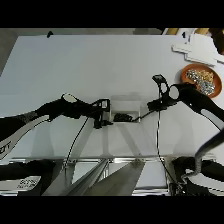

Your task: Fold the box and place the chain.

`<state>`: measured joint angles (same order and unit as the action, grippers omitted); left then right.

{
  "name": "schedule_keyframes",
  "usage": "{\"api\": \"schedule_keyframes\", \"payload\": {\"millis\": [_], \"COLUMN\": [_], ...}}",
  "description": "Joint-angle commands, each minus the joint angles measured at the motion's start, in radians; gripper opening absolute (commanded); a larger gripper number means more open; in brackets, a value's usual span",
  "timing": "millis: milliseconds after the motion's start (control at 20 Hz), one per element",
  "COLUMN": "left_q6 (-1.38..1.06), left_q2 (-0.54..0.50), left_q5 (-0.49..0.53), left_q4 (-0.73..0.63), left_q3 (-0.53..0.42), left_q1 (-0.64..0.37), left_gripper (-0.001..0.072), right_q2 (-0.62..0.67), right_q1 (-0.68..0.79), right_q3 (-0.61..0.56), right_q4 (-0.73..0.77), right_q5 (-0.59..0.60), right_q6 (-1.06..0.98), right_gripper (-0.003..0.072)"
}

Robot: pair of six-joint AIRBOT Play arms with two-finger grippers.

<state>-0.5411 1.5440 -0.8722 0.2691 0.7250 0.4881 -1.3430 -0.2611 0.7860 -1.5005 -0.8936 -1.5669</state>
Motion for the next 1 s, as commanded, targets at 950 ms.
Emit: {"api": "schedule_keyframes", "payload": {"millis": [950], "left_q6": [0.000], "left_q2": [0.000], "left_q5": [0.000], "left_q4": [0.000], "left_q3": [0.000], "left_q1": [0.000], "left_gripper": [0.0082], "right_q2": [0.506], "right_q1": [-0.261], "right_q3": [0.000], "right_q4": [0.549], "right_q5": [-0.087], "right_q6": [0.239], "right_gripper": [0.0020]}}
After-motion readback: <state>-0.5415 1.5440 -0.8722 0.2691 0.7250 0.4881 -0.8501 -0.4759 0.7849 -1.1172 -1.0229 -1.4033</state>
